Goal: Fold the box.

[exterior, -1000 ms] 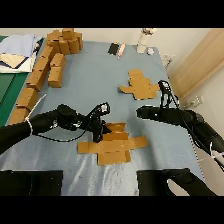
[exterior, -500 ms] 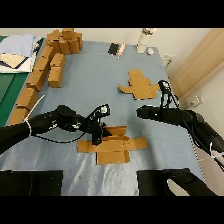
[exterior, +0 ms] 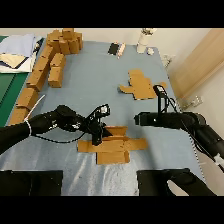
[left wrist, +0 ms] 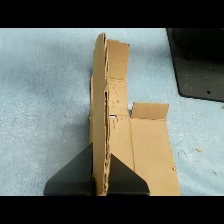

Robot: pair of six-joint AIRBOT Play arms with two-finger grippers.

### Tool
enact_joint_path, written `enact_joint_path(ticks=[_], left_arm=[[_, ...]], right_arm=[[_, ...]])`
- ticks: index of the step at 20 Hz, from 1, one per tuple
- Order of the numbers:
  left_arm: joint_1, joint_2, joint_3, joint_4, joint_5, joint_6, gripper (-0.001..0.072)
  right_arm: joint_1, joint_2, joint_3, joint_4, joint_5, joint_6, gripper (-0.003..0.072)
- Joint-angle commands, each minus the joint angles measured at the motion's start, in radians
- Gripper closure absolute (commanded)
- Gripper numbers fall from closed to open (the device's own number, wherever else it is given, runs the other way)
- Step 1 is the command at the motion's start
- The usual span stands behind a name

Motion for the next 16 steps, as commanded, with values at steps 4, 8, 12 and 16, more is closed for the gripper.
enact_joint_path(ticks=[4,8,12,16], left_arm=[[0.000,0.000,0.000,0.000,0.000,0.000,0.0698],[0.000,0.000,0.000,0.000,-0.002,0.000,0.0698],[0.000,0.000,0.000,0.000,-0.001,0.000,0.0699],[0.001,-0.001,0.000,0.000,-0.002,0.000,0.0699]], right_arm=[[0.393,0.230,-0.006,-0.355,-0.353,0.415,0.0684],[0.790,0.273,-0.047,-0.637,-0.341,0.546,0.0684],[1.152,0.199,-0.140,-0.755,-0.272,0.450,0.0677],[1.301,0.087,-0.179,-0.769,-0.180,0.433,0.0298]])
